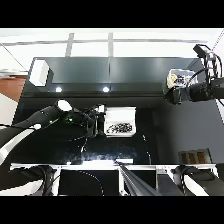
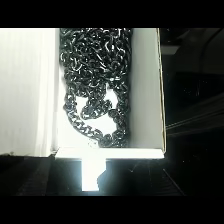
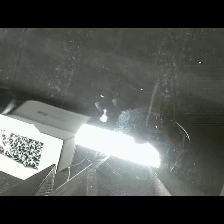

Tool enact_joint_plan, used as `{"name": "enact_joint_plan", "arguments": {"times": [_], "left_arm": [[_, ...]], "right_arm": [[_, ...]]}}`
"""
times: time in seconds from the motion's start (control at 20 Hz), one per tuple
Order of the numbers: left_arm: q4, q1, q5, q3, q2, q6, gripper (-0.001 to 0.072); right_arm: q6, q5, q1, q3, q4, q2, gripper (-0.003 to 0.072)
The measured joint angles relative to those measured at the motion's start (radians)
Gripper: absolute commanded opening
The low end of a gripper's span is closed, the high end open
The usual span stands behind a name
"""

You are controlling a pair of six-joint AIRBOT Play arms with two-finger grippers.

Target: Fold the box and place the chain.

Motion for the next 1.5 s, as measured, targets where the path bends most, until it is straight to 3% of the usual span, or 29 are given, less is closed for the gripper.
{"name": "enact_joint_plan", "arguments": {"times": [0.25,0.35,0.55,0.75,0.95,1.3,1.5], "left_arm": [[0.000,-0.001,0.008,0.000,0.000,-0.008,0.0666],[0.000,-0.001,0.009,0.000,0.000,-0.008,0.0527],[-0.002,-0.002,0.011,0.000,0.000,-0.008,0.0414],[-0.001,-0.002,0.011,0.000,0.000,-0.008,0.0413],[0.000,-0.002,0.011,0.000,0.000,-0.008,0.0413],[0.000,-0.002,0.012,0.000,0.000,-0.008,0.0413],[0.000,-0.002,0.012,0.000,0.000,-0.008,0.0413]], "right_arm": [[0.000,0.000,0.000,0.000,0.000,0.000,0.0702],[0.000,0.000,0.000,0.000,0.000,0.000,0.0702],[0.000,-0.001,0.000,0.000,0.000,0.000,0.0702],[0.000,-0.016,0.000,-0.007,0.000,-0.005,0.0703],[-0.031,-0.114,0.001,-0.077,0.035,-0.027,0.0703],[-0.241,-0.367,0.064,-0.174,0.204,-0.190,0.0702],[-0.437,-0.417,0.104,-0.174,0.415,-0.309,0.0695]]}}
